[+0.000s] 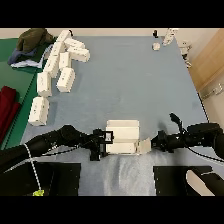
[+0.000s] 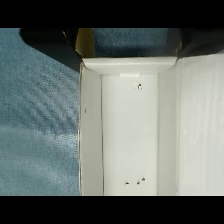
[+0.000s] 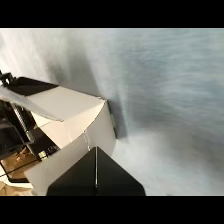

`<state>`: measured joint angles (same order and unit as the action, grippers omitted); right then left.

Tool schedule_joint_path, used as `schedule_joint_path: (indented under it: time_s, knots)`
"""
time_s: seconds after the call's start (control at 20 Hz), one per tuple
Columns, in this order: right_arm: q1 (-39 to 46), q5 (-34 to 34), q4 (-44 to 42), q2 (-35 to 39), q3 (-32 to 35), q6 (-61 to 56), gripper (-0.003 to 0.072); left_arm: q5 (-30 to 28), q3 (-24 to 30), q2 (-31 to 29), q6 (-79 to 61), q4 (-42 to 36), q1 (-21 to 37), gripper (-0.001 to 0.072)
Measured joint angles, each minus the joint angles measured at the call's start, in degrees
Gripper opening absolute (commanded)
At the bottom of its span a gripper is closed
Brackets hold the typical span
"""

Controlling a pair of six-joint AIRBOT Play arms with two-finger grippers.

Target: Fold the box.

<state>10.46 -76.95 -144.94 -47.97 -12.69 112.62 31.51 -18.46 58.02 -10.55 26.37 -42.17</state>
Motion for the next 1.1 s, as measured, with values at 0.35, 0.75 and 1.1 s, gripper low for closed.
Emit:
schedule_joint_path:
  time_s: [0.35, 0.75, 1.1]
  knots:
    - [-4.0, 1.2, -1.3, 4.7, -1.1, -0.1, 0.0369, 0.0, 0.0, 0.0, 0.0, 0.0, 0.0, 0.0469]
    - [-19.5, 11.1, 1.5, 5.9, -3.8, -5.9, 0.0338, 0.0, 0.0, 0.0, 0.0, 0.0, 0.0, 0.0469]
    - [-42.4, 17.8, 27.1, 3.6, -14.6, -38.8, 0.0299, 0.0, 0.0, 0.0, 0.0, 0.0, 0.0, 0.0469]
